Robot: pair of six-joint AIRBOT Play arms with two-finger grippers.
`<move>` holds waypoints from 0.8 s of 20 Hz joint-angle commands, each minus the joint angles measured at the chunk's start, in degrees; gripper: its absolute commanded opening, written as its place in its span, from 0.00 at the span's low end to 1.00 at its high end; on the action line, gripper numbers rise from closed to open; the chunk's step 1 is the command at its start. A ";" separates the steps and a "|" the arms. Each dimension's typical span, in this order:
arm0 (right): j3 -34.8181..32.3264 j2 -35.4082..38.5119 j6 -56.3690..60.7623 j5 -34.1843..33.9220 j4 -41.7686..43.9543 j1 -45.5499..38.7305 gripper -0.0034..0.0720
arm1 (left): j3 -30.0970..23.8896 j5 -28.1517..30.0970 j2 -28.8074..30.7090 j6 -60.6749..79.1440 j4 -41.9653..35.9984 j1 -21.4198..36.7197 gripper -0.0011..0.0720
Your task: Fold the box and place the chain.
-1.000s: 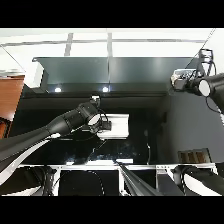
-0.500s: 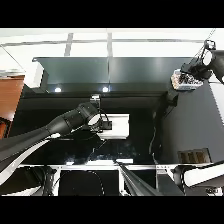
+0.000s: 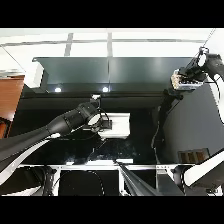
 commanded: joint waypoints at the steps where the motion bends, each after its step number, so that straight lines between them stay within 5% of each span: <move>1: 1.11 -0.66 -1.20 2.62 0.70 -0.22 0.05 | 0.00 0.09 0.00 -0.02 0.00 0.02 0.05; 5: 5.70 3.06 -8.92 11.26 0.70 -0.20 0.06 | 0.00 0.09 0.00 -0.02 0.00 0.04 0.05; 11: 6.03 22.49 -19.52 17.86 4.37 -0.04 0.06 | 0.00 0.09 0.00 -0.02 -0.02 0.02 0.05; 16: -1.49 39.21 -19.30 23.17 4.44 4.66 0.06 | 0.00 0.09 0.00 -0.02 -0.02 0.02 0.05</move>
